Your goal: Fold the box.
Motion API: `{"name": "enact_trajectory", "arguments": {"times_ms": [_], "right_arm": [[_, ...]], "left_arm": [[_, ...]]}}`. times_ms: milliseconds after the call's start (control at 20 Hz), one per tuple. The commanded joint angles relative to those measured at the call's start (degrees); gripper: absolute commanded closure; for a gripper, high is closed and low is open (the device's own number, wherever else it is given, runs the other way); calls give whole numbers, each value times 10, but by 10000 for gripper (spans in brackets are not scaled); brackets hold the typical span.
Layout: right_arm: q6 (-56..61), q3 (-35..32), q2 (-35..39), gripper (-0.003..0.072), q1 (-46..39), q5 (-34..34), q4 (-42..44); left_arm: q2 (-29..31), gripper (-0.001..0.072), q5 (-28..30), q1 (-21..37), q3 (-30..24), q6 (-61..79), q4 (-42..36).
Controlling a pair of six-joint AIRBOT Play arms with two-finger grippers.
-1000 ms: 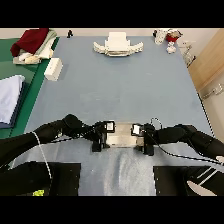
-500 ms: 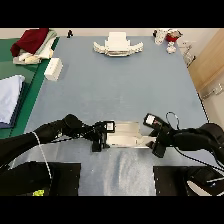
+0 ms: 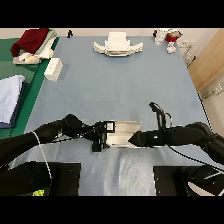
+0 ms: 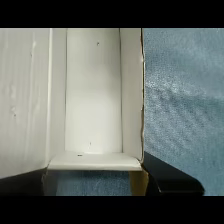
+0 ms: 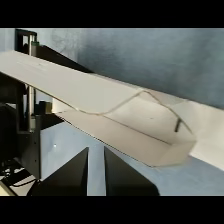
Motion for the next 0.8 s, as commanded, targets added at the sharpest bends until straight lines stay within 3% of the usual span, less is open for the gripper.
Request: {"name": "enact_trajectory", "arguments": {"times_ms": [0, 250, 750], "right_arm": [[44, 47, -90, 531, 49, 85, 47], [44, 137, -165, 531, -16, 99, -47], [43, 142, -291, 532, -31, 95, -71]], "left_arm": [[0, 248, 0, 0, 0, 0, 0], [0, 248, 0, 0, 0, 0, 0], [0, 248, 0, 0, 0, 0, 0]]}}
